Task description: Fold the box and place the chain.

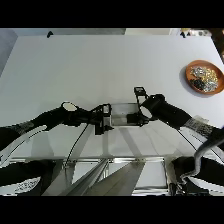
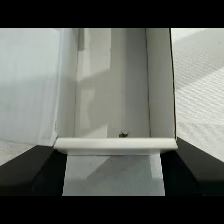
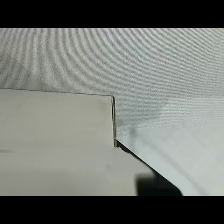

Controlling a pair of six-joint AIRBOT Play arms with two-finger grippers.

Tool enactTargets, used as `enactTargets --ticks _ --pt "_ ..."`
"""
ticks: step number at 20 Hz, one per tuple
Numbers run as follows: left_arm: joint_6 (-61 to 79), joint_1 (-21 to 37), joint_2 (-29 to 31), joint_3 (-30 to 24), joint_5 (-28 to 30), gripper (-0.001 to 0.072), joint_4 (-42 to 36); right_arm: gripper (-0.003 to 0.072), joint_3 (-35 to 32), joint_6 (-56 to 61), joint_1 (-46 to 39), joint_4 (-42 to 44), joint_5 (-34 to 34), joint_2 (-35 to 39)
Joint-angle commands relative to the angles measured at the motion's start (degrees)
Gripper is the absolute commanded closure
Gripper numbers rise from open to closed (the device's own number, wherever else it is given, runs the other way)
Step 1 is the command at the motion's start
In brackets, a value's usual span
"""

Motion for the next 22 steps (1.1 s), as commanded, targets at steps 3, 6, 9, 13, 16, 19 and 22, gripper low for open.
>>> enactTargets --ticks 3,6,9,13,16,19,22 --pt "0.0 0.0 0.0 0.0 0.0 0.0575 0.0 0.0513 0.1 0.2 0.1 -1.3 0.0 0.1" --pt "0.0 0.0 0.0 0.0 0.0 0.0575 0.0 0.0535 0.1 0.2 0.0 -2.3 0.0 0.1" --pt "0.0 0.0 0.0 0.0 0.0 0.0575 0.0 0.066 0.1 0.2 0.0 -2.3 0.0 0.0" --pt "0.0 0.0 0.0 0.0 0.0 0.0575 0.0 0.0667 0.1 0.2 0.0 -2.2 -0.1 0.0" --pt "0.0 0.0 0.0 0.0 0.0 0.0575 0.0 0.0459 0.2 -0.5 0.0 -2.2 0.1 1.0" --pt "0.0 0.0 0.0 0.0 0.0 0.0575 0.0 0.0384 0.2 -5.9 0.0 -2.7 4.0 4.5" --pt "0.0 0.0 0.0 0.0 0.0 0.0575 0.0 0.0322 0.5 -11.2 -1.6 -4.2 9.0 10.3"
